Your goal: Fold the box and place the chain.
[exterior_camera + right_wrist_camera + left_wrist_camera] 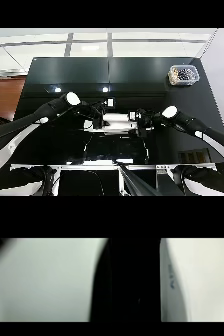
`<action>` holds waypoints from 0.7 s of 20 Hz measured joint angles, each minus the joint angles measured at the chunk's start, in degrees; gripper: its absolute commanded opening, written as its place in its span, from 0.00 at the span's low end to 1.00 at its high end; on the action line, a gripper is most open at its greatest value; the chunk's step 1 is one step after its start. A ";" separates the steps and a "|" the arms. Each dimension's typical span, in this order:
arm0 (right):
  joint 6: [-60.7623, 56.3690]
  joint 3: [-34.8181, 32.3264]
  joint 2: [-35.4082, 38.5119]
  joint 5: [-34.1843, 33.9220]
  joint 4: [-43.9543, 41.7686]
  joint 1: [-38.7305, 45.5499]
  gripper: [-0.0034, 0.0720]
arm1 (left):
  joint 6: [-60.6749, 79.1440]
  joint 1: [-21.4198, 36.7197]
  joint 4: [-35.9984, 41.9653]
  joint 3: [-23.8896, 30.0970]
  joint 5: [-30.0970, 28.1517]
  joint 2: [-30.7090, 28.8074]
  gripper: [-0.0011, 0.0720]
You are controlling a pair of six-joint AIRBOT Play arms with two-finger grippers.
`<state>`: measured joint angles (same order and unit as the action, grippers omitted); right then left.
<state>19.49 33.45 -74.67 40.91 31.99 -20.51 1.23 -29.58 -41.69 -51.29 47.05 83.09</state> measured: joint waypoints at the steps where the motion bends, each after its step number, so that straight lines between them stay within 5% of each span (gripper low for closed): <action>1: 0.00 0.00 0.00 0.02 0.00 0.00 0.21 | -1.20 0.00 -1.95 0.00 0.02 -0.76 0.97; 7: -0.07 0.00 0.00 -0.11 -0.13 0.00 0.21 | -21.59 1.18 -21.46 0.00 4.92 -10.25 0.90; 8: -0.11 0.00 0.00 -0.22 -0.20 -0.02 0.21 | -25.40 1.70 -23.21 0.02 7.58 -11.93 0.57; 9: -0.20 0.00 0.00 -0.35 -0.24 0.00 0.21 | -28.74 2.12 -23.96 0.00 10.16 -13.29 0.09; 11: -0.24 0.00 0.00 -0.48 -0.31 0.00 0.21 | -34.67 2.80 -22.51 0.33 15.72 -15.04 0.05; 14: -0.26 0.00 0.00 -0.55 -0.35 0.00 0.21 | -39.26 2.47 -9.73 3.45 17.68 -15.47 0.05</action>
<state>19.22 33.45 -74.67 40.36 31.64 -20.51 -38.02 -27.11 -51.42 -47.83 64.73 67.61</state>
